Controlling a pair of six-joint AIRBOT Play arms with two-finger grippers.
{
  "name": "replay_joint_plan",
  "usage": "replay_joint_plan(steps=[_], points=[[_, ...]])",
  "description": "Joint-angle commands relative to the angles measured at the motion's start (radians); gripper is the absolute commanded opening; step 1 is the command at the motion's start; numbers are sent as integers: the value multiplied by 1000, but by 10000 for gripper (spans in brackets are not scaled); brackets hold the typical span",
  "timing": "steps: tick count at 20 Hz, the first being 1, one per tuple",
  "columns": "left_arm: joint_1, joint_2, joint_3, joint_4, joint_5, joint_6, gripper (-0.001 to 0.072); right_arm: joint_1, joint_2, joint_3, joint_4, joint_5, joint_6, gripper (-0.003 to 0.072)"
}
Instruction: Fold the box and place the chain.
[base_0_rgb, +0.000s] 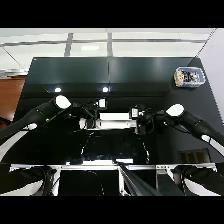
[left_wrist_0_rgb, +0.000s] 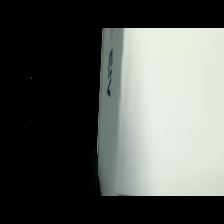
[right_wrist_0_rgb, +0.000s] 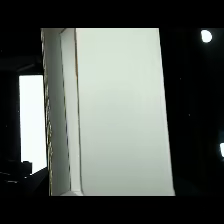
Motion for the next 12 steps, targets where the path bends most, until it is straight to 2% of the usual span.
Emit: replay_joint_plan(steps=[1, 12], points=[[0, 0, 0, 5, 3, -2, 27, 0, -40, -3, 41, -4, -63, 706], [1, -1, 0, 5, 3, -2, 26, 1, -100, 0, 25, -37, -13, 706]])
